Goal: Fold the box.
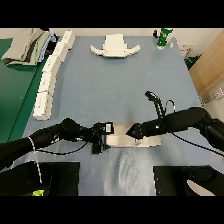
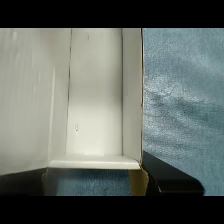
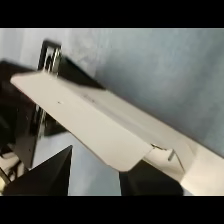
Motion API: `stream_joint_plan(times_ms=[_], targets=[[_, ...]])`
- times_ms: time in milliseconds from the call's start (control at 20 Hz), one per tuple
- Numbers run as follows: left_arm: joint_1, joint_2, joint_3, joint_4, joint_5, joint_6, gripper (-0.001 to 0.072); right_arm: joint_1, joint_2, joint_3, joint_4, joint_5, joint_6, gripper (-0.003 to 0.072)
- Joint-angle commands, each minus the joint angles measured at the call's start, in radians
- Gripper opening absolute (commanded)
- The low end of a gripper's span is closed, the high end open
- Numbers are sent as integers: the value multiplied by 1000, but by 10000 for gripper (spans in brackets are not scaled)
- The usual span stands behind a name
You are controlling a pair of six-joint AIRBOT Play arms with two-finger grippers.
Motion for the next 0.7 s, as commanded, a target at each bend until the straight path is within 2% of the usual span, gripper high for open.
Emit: stream_joint_plan(times_ms=[0, 150, 350, 650], targets=[[0, -1, 1, 0, 0, 0, 425, 0, -148, 51, 67, 117, 38, 402], [0, -1, 1, 0, 0, 0, 425, 0, -237, 100, 38, 174, 37, 402], [0, -1, 1, 0, 0, 0, 425, 0, -343, 108, 31, 220, 11, 401], [0, -1, 1, 0, 0, 0, 425, 0, -437, 105, 32, 215, -8, 400]])
